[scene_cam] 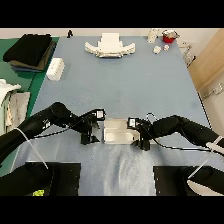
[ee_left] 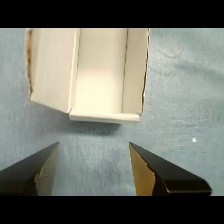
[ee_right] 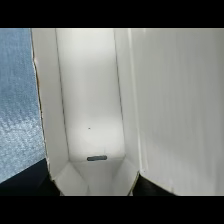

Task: Fold the box.

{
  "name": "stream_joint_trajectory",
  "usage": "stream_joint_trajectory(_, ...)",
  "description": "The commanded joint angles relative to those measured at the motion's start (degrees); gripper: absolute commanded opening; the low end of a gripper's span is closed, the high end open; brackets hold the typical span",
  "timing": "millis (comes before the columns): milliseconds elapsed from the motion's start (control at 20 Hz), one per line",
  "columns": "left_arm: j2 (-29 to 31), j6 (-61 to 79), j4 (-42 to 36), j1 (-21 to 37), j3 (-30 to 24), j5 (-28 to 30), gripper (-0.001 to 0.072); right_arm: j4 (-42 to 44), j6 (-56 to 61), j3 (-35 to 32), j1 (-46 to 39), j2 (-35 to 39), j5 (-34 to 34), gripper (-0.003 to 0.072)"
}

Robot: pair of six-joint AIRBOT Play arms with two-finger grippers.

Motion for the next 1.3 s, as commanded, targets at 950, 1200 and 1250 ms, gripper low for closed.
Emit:
stream_joint_trajectory(950, -4.66, 11.47, -9.18, -6.71, -3.85, 9.42, 0.068, -0.04, 0.0, -0.02, 0.02, -0.02, 0.0, 0.0504)
stream_joint_trajectory(1200, -4.66, 11.52, -11.1, -8.83, -4.59, 12.59, 0.068, -0.04, 0.0, -0.02, 0.02, -0.04, 0.0, 0.0504)
stream_joint_trajectory(1250, -4.66, 11.63, -11.76, -8.83, -4.59, 12.57, 0.068, -0.04, 0.0, -0.02, 0.02, -0.02, 0.0, 0.0505)
